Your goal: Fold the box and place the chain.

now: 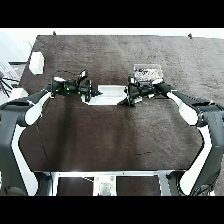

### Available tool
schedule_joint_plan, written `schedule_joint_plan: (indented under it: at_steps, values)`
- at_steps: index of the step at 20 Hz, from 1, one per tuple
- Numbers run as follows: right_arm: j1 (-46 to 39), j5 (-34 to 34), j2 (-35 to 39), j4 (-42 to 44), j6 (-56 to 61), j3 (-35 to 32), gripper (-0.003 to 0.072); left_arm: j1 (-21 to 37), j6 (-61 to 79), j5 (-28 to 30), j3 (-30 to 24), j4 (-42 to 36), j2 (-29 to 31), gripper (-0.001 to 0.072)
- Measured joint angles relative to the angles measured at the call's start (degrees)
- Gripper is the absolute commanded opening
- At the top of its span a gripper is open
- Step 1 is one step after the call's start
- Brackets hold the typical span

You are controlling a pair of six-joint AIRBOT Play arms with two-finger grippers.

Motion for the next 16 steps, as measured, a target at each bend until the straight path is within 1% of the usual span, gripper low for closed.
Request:
schedule_joint_plan:
  at_steps: [3, 4, 5, 6, 9, 11, 13, 15, 16]
  values:
    - [0.0, 0.0, 0.0, 0.0, 0.0, 0.0, 0.0437, 0.0, 0.0, -0.2, 0.0, -0.3, 0.0, 0.0023]
    - [0.0, 0.0, 0.0, 0.0, 0.0, 0.0, 0.0437, 0.0, 0.0, -0.2, 0.0, -0.6, 0.0, 0.0037]
    - [0.0, -0.1, 0.0, 0.2, 0.0, 0.0, 0.0437, 0.0, 0.0, -0.2, 0.0, -1.2, 0.0, 0.0267]
    - [0.0, -0.3, 0.0, 0.3, 0.1, 0.0, 0.0437, 0.0, 0.0, -0.7, 0.0, -2.3, 0.1, 0.0419]
    - [0.0, -0.3, 0.0, 0.2, 0.1, 0.0, 0.0437, 0.0, 0.5, -0.7, 0.1, -3.7, 0.4, 0.0417]
    - [0.0, -0.2, 0.0, 0.2, 0.1, 0.0, 0.0437, 0.3, 0.7, -1.9, 0.7, -4.6, 0.7, 0.0418]
    - [0.0, -0.2, 0.0, 0.1, 0.0, 0.0, 0.0437, 1.1, 0.7, -4.1, 1.5, -4.6, 0.6, 0.0418]
    - [0.0, -0.2, 0.0, 0.1, 0.0, 0.0, 0.0437, 2.8, 0.2, -7.7, 2.9, -5.0, 0.7, 0.0417]
    - [0.0, -0.2, 0.0, 0.1, 0.0, 0.0, 0.0438, 3.7, -0.5, -9.9, 3.6, -5.0, 0.7, 0.0400]
